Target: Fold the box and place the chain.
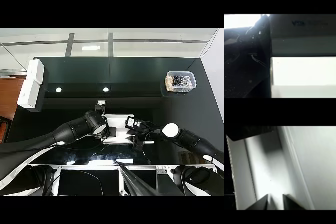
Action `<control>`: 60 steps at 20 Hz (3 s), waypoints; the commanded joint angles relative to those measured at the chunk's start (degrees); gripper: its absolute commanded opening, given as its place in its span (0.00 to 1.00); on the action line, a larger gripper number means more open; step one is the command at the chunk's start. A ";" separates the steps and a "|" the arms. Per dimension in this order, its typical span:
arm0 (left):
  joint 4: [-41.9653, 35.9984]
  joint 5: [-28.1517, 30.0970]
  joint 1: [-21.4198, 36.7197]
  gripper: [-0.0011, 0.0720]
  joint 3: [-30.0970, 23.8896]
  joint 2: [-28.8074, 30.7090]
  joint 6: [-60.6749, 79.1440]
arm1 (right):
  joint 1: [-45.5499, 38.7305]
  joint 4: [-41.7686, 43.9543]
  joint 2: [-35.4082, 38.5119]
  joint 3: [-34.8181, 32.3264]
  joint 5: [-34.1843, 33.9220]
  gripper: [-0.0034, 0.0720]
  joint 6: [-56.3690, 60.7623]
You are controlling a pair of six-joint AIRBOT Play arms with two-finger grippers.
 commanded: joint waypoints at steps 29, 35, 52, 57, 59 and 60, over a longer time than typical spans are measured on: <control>0.02 0.13 0.00 0.05 0.02 0.02 0.00 | -36.76 -5.73 -9.16 1.25 36.22 0.06 59.39; 0.02 0.09 0.00 0.05 0.02 0.02 0.00 | -29.18 0.20 -10.32 1.79 34.34 0.40 52.50; 0.02 0.09 0.00 0.06 0.02 0.02 0.00 | -13.94 -1.57 -10.21 10.40 24.20 0.89 63.49; 0.02 0.11 0.00 0.05 0.02 0.02 0.00 | -0.85 -28.48 -10.21 19.56 18.32 0.70 91.76; 0.02 0.11 0.00 0.05 0.02 0.02 0.00 | 3.39 -38.12 -10.21 22.34 19.02 0.69 101.48; 0.02 0.09 0.00 0.06 0.02 0.02 0.02 | 5.03 -41.20 -10.21 23.12 19.80 0.70 105.81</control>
